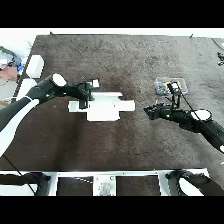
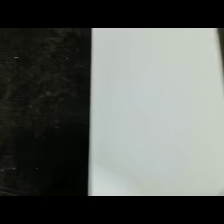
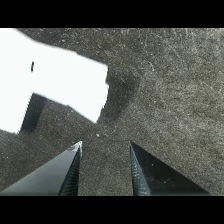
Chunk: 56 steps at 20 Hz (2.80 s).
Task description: Fold the box and place the chain.
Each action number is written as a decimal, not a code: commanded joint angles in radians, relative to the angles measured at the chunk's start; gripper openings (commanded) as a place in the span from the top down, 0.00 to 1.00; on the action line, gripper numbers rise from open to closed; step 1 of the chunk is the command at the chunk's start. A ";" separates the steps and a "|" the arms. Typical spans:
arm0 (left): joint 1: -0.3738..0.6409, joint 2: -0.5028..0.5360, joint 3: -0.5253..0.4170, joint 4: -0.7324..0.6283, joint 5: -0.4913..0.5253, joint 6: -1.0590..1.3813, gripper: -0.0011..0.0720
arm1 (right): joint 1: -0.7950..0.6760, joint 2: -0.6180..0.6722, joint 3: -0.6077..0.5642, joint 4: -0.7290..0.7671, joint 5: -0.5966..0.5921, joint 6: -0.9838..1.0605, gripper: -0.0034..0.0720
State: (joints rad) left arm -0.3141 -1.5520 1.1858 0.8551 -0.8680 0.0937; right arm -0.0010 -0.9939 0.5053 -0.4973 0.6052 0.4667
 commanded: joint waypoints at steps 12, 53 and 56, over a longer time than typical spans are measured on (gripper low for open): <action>0.114 -0.240 0.304 -0.093 -0.257 0.019 0.97 | 0.092 0.000 -0.001 0.030 -0.076 -0.004 0.49; 0.129 -0.410 0.361 -0.152 -0.187 0.218 0.97 | 0.460 -0.484 0.459 -0.280 0.008 -0.336 0.00; 0.129 -0.410 0.361 -0.152 -0.187 0.218 0.97 | 0.488 -0.515 0.472 -0.351 -0.005 -0.341 0.00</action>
State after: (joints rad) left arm -0.1852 -1.9614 1.5467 0.7025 -1.0576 0.3111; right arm 0.4564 -1.4715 0.9497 -0.7586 0.5999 0.1471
